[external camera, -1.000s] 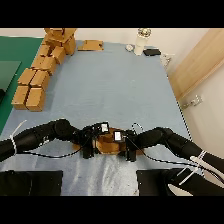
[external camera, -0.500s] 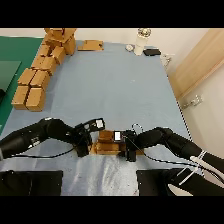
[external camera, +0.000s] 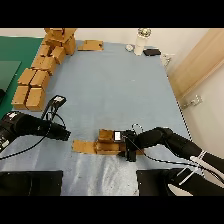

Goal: Fold the box.

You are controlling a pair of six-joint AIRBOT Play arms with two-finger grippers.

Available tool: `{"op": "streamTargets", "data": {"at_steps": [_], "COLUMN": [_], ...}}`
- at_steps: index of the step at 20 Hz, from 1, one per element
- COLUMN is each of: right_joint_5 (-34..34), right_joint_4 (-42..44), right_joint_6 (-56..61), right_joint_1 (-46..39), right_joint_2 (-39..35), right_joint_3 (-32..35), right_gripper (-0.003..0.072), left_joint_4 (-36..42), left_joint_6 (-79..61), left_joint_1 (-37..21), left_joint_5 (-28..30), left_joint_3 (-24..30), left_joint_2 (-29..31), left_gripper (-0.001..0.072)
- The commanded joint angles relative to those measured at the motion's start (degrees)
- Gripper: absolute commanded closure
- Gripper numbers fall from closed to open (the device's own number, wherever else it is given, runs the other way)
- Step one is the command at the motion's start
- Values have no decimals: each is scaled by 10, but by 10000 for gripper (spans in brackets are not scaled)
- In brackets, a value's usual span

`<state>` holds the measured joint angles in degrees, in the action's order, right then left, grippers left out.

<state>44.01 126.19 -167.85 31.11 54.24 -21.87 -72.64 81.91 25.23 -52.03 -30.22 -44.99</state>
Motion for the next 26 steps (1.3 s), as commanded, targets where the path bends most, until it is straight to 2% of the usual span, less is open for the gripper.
{"op": "streamTargets", "data": {"at_steps": [1,4,6,11,14,17,26], "right_joint_5": [0,0,0,0,0,0,0], "right_joint_4": [0,0,0,0,0,0,0], "right_joint_6": [0,0,0,0,0,0,0], "right_joint_1": [0,0,0,0,0,0,0], "right_joint_2": [0,0,0,0,0,0,0], "right_joint_3": [0,0,0,0,0,0,0], "right_gripper": [184,185,184,184,184,185,184], "left_joint_4": [123,249,303,338,405,406,403], "left_joint_6": [-52,-161,-205,-256,-337,-341,-341], "left_joint_1": [-60,-63,-63,-63,-58,-39,-38], "left_joint_5": [-30,-31,-31,-33,-47,-20,-15], "left_joint_3": [30,42,42,46,56,73,77], "left_joint_2": [-38,-96,-126,-146,-147,-147,-147], "left_gripper": [700,700,700,700,700,700,700]}}
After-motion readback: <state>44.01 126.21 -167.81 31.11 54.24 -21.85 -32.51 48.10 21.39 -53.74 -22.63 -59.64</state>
